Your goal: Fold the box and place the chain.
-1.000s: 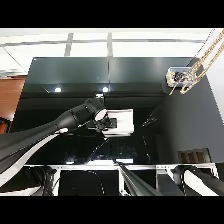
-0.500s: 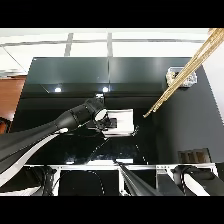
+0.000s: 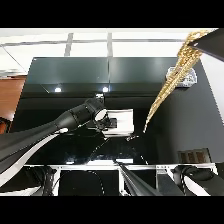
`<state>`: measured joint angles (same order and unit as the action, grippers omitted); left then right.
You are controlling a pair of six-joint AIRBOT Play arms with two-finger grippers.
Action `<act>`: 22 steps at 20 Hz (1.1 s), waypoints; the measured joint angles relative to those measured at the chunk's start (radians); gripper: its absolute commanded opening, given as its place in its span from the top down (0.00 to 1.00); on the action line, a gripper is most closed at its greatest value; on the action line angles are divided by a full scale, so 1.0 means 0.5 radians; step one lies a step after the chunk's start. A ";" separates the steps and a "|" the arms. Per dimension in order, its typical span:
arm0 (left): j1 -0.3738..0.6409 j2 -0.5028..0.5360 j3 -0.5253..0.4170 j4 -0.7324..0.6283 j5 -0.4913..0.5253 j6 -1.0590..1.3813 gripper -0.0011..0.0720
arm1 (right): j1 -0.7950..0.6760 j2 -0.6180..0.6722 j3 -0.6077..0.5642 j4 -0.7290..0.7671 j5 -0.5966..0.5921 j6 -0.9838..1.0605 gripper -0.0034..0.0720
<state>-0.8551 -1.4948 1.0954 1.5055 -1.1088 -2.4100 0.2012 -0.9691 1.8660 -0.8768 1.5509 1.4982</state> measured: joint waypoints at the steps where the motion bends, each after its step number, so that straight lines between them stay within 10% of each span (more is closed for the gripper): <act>1: 0.000 0.000 0.000 0.000 0.001 0.001 0.95 | 0.011 -0.013 0.000 0.035 -0.003 0.004 0.95; 22: 0.000 0.001 0.001 0.000 0.002 0.001 0.95 | 0.181 -0.056 -0.584 0.249 -0.167 -0.002 0.95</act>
<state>-0.8551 -1.4944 1.0958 1.5055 -1.1076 -2.4096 0.2916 -0.9970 1.5738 -0.7525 1.4673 1.4975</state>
